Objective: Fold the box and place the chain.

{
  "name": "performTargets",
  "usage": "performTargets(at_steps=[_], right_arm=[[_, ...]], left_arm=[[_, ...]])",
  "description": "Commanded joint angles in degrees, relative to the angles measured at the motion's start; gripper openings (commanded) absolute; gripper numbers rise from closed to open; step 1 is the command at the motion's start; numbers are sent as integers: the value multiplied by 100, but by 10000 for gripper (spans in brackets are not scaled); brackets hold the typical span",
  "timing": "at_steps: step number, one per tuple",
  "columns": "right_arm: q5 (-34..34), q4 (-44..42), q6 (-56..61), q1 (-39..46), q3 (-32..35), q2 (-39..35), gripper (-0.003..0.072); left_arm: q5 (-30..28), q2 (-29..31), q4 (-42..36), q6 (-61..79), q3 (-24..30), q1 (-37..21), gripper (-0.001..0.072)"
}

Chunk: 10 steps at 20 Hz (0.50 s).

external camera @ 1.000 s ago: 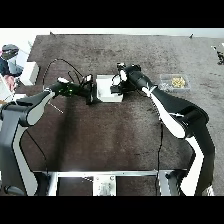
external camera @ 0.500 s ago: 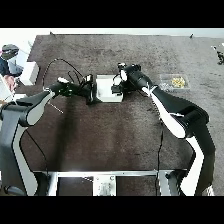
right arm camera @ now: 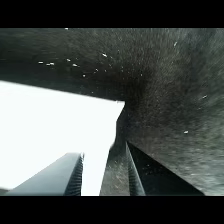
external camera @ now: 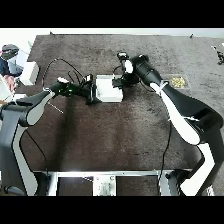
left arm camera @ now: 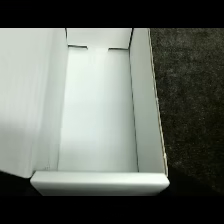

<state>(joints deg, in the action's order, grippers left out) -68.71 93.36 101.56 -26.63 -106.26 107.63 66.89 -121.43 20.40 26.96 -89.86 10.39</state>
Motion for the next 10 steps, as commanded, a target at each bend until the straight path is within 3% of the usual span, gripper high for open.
performTargets(at_steps=[1, 6, 10], right_arm=[[61, 157, -933, 251, 28, -468, 304], [144, 243, -1178, 1458, 352, -1075, 303], [9, 219, -1187, 2476, 358, -1023, 273]], left_arm=[[-4, 0, -4, -4, 0, 2, 229], [-2, 0, -4, -4, 0, 2, 230], [-2, 0, -4, -4, 0, 2, 230]])
